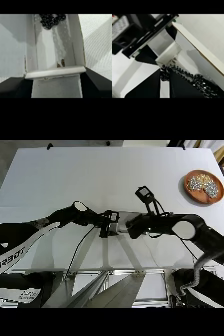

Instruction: Fold the box and place the chain.

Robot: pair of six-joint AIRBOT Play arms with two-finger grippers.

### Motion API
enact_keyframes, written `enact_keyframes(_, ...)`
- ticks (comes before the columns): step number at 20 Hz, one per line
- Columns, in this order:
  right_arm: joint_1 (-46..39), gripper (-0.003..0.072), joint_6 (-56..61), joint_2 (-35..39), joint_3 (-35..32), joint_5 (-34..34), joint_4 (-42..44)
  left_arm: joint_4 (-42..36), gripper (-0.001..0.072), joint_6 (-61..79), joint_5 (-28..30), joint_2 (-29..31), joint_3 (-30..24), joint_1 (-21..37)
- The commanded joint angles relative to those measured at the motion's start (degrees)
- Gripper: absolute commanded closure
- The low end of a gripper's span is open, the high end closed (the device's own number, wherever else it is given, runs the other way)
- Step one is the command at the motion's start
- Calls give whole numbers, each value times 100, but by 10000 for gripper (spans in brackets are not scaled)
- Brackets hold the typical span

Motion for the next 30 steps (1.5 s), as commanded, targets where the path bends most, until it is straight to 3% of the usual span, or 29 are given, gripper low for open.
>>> enact_keyframes(1, 61, 674, 0, -715, 4, -83, 17, 0, 569, 0, 2, 2, 7, 2)
enact_keyframes(8, 61, 657, 2, -940, -2, -68, 17, 0, 569, 0, 0, 2, 7, 2)
enact_keyframes(11, 48, 497, 0, -710, 0, -26, -4, 0, 569, 0, 2, 2, 7, 2)
enact_keyframes(13, -83, 489, -2, -332, 2, 131, -61, 0, 569, 2, 2, 2, 7, 2)
enact_keyframes(16, -686, 488, 0, 455, 2, 811, -332, 0, 569, 0, 2, 2, 7, 2)
enact_keyframes(19, -1843, 479, 7, 1163, 0, 1845, -925, 0, 569, 0, 2, 2, 7, 2)
enact_keyframes(20, -2326, 416, 7, 1272, 0, 2149, -1080, 0, 569, 0, 0, 2, 7, 2)
enact_keyframes(24, -3786, 349, 2, 1051, -2, 2367, -1670, 0, 569, 0, 2, 2, 7, 2)
enact_keyframes(30, -4004, 349, 118, -136, -2, 1648, -1744, 0, 569, 0, 0, 2, 7, 2)
